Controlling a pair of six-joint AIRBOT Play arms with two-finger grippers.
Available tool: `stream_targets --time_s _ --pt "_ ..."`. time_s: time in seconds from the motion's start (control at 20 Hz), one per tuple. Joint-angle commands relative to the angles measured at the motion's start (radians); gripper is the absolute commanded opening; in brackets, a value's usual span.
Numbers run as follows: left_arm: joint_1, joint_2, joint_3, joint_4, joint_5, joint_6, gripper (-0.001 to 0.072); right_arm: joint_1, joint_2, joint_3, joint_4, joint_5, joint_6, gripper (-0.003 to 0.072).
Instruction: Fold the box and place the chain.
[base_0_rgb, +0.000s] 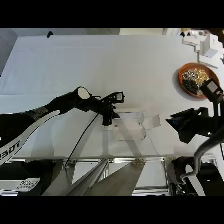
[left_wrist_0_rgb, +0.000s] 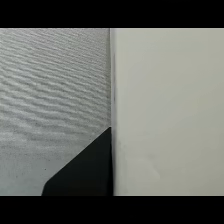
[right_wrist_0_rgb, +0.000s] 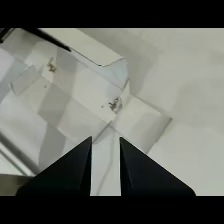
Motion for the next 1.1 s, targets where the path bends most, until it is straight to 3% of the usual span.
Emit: stream_targets --time_s 0.0,0.1,0.35,0.6,0.65,0.75,0.9,1.05 --pt "-0.001 -0.001 -0.001 0.0 -0.003 0.0 0.0009 0.073 -0.046 -0.058 0.103 0.002 -0.203 0.0152" --pt "-0.001 -0.001 -0.001 0.0 -0.003 0.0 0.0009 0.151 -0.087 -0.116 0.072 0.002 -0.253 0.002" --pt "0.0 -0.001 -0.001 0.0 -0.003 0.0 0.0009 0.333 -0.139 -0.17 -0.061 -0.047 -0.293 0.0022" --pt "0.0 -0.001 -0.001 0.0 -0.003 0.0 0.0009 0.353 -0.138 -0.17 -0.066 -0.065 -0.296 0.0025" --pt "-0.001 -0.001 -0.001 0.0 -0.004 0.0 0.0009 0.353 -0.138 -0.17 -0.069 -0.081 -0.296 0.0054" --pt "0.0 -0.001 -0.001 0.0 -0.003 0.0 0.0009 0.355 -0.138 -0.171 -0.084 -0.129 -0.296 0.0203" --pt "-0.001 -0.001 -0.001 0.0 -0.003 0.0 0.0009 0.424 -0.116 -0.209 -0.14 -0.271 -0.299 0.0529" --pt "-0.001 -0.001 -0.001 0.0 -0.004 0.0 0.0009 0.53 -0.047 -0.327 -0.207 -0.434 -0.37 0.0557"
